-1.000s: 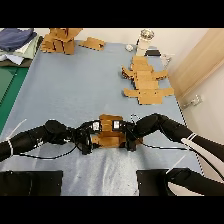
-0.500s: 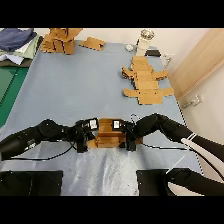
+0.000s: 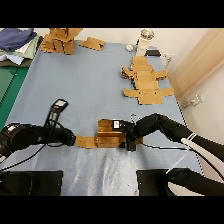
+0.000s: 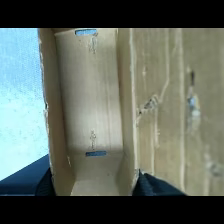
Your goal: Fold the box.
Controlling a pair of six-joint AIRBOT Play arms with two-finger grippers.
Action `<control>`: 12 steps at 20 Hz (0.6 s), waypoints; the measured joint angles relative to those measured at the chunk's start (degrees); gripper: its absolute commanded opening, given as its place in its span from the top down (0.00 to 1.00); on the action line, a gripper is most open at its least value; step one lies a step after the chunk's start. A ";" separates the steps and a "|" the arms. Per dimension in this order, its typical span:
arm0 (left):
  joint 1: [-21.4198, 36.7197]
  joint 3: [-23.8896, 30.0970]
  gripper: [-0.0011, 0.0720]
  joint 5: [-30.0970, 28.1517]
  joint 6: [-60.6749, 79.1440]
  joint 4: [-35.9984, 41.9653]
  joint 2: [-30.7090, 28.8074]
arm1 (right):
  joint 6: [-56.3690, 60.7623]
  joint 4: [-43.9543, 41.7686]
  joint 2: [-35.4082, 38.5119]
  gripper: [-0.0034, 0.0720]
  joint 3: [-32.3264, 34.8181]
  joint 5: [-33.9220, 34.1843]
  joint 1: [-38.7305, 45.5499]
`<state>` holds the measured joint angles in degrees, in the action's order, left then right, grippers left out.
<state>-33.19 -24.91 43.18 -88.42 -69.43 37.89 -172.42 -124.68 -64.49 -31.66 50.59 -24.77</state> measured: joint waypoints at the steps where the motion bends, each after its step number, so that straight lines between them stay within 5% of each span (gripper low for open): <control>1: 0.66 0.28 0.97 1.36 -5.46 -1.03 0.96 | 0.02 0.00 0.00 0.33 0.02 0.02 0.00; 12: -6.45 0.90 0.97 -5.64 -16.61 9.92 14.69 | 0.02 0.02 0.00 0.33 0.00 0.02 0.00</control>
